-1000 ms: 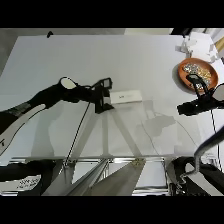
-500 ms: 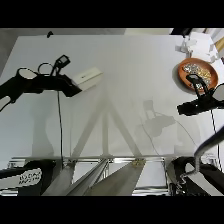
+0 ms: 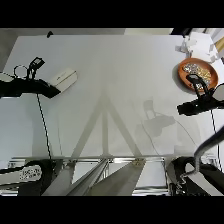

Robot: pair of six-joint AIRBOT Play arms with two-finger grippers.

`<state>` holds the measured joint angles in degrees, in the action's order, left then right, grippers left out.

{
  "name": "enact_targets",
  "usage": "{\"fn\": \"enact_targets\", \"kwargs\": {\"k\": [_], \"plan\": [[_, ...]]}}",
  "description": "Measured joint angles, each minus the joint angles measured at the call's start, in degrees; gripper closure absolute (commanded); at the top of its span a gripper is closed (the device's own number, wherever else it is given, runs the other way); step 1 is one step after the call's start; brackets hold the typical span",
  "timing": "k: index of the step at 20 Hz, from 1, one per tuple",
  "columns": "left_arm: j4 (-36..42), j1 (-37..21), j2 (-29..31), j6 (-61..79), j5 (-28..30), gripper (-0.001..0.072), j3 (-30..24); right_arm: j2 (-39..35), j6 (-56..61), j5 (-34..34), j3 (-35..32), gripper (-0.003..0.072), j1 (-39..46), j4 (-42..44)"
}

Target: Fold the box and place the chain.

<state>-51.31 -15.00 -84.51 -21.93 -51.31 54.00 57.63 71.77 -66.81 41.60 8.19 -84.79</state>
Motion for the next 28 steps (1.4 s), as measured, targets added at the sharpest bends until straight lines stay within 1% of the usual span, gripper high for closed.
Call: {"fn": "enact_targets", "kwargs": {"k": [4, 5, 6, 7, 8, 11, 12, 13, 14, 16, 22, 28], "plan": [[-2.7, -0.5, -2.8, -3.3, -2.5, 0.0694, 0.0, 0.0, 0.0, 0.0, 0.0, 0.0672, 0.0, 0.0], [-3.0, -0.6, -3.1, -3.6, -3.1, 0.0600, 0.0, 0.0, 0.0, 0.0, 0.0, 0.0672, 0.0, 0.0], [-3.1, -0.6, -3.4, -4.0, -3.5, 0.0423, 0.0, 0.0, 0.0, 0.0, 0.0, 0.0672, 0.0, 0.0], [-3.2, -0.7, -3.6, -4.2, -3.8, 0.0265, 0.0, 0.0, 0.0, 0.0, 0.0, 0.0672, 0.0, 0.0], [-3.4, -0.7, -3.7, -4.4, -4.0, 0.0202, 0.0, 0.0, 0.0, 0.0, 0.0, 0.0672, 0.0, 0.0], [-3.7, -0.7, -3.9, -4.8, -4.3, 0.0197, 0.0, 0.0, 0.0, 0.0, 0.0, 0.0672, 0.0, 0.0], [-3.8, -0.7, -3.8, -4.9, -4.3, 0.0158, 0.0, 0.0, 0.0, 0.0, 0.0, 0.0672, 0.0, 0.0], [-4.0, -0.7, -3.6, -5.1, -4.8, 0.0052, 0.0, 0.0, 0.0, 0.0, 0.0, 0.0672, 0.0, 0.0], [-4.3, -0.7, -3.1, -5.1, -5.5, 0.0015, -0.1, 0.0, 0.0, 0.0, 0.0, 0.0672, 0.0, 0.0], [-5.2, -0.7, -1.9, -5.3, -5.9, 0.0014, -0.1, 0.0, 0.0, 0.0, 0.0, 0.0672, 0.0, 0.0], [-4.8, -0.3, 1.7, -5.2, -5.2, 0.0013, 0.0, 0.0, 0.0, 0.0, 0.0, 0.0672, 0.0, 0.0], [-7.9, 1.8, 3.8, -5.1, -5.1, 0.0013, 0.0, 0.0, 0.0, 0.0, 0.0, 0.0672, 0.0, 0.0]]}}
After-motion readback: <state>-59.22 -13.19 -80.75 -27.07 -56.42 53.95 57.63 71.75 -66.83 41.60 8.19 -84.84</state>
